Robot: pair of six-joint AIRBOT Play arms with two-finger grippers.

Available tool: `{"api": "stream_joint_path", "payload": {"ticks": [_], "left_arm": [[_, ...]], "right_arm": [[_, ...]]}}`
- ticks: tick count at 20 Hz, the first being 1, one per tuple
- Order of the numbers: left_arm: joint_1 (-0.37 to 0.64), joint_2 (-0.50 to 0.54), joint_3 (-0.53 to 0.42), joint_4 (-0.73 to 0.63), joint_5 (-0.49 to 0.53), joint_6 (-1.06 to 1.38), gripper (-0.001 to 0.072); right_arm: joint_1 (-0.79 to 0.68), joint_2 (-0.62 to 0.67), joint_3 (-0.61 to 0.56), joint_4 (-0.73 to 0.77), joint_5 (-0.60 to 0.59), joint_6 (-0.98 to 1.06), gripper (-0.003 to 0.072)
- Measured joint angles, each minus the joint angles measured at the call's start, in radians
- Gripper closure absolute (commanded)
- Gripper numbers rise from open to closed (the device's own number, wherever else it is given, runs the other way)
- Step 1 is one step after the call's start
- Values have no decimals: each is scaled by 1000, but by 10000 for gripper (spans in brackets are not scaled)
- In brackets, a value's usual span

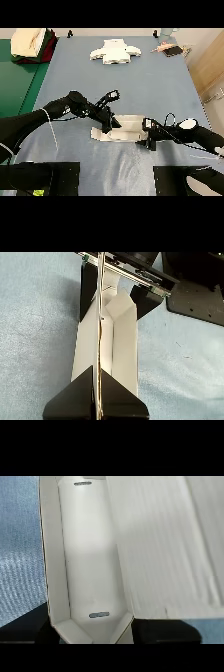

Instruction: Fold the box.

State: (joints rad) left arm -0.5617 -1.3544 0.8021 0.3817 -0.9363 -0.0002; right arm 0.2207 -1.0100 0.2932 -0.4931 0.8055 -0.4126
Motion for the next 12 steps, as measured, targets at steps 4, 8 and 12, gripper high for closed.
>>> {"api": "stream_joint_path", "payload": {"ticks": [4,8,12], "left_arm": [[0,0,0,-2,0,0,588],[0,2,2,-4,3,-9,375],[9,18,1,11,-12,-52,-6]], "right_arm": [[0,0,0,0,0,0,170],[0,0,0,0,0,0,170],[0,0,0,0,0,0,170]]}}
